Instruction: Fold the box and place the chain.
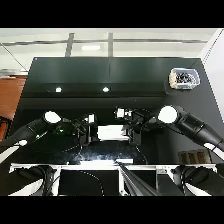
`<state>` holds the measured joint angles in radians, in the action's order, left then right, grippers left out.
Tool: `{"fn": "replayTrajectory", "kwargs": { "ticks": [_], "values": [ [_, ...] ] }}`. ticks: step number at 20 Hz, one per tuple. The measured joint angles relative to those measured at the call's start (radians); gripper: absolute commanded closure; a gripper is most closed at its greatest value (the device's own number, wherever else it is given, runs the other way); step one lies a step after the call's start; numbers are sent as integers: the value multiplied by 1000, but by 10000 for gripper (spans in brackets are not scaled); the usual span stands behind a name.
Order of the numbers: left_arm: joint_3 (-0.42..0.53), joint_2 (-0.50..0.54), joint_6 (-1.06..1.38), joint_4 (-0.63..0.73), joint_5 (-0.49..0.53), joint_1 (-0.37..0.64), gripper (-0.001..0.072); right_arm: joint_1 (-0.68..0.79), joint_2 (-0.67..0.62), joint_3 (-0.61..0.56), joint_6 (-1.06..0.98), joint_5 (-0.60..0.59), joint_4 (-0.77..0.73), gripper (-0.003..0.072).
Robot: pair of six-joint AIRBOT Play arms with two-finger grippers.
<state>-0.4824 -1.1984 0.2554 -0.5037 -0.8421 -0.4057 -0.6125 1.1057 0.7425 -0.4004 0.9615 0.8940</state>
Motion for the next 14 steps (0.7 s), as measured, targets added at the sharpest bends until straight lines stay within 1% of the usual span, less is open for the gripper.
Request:
{"fn": "replayTrajectory", "kwargs": {
  "ticks": [12, 13, 14],
  "values": [
    [0, 0, 0, 0, 1, 0, 245, 0, 0, 32, -22, 3, 3, 626],
    [0, 0, 0, 0, 1, 0, 245, 0, 0, 32, -22, 3, 3, 612],
    [0, 0, 0, -1, 1, 0, 245, 0, 0, 33, -23, 3, 2, 573]
  ]
}}
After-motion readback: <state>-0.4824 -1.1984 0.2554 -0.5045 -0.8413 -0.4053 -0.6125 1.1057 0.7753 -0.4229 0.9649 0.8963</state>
